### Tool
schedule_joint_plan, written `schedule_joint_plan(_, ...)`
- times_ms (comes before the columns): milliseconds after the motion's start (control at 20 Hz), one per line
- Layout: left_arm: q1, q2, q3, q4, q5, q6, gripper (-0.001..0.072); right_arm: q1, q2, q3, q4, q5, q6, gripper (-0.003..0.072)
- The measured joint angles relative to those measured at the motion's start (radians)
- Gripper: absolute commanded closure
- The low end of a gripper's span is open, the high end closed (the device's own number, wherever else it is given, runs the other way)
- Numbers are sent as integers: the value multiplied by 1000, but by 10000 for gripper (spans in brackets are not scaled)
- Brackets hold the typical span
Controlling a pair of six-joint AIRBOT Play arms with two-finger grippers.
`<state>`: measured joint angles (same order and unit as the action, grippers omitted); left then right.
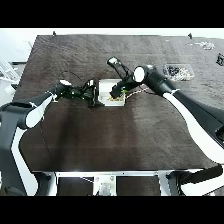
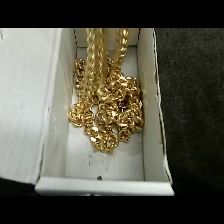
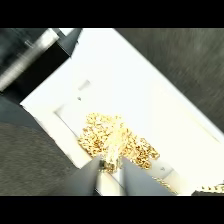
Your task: Fold the box and place the chain.
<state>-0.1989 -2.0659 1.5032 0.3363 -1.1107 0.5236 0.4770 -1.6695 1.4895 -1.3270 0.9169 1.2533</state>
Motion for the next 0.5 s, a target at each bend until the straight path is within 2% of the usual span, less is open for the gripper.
schedule_joint_plan(100,0,0,0,0,0,0,167,-10,-20,-11,1,-18,3,204)
schedule_joint_plan(250,0,0,0,0,0,0,167,-45,-6,-17,0,-40,19,204)
schedule_joint_plan(500,0,0,0,0,0,0,167,-205,85,-39,-52,-62,105,203)
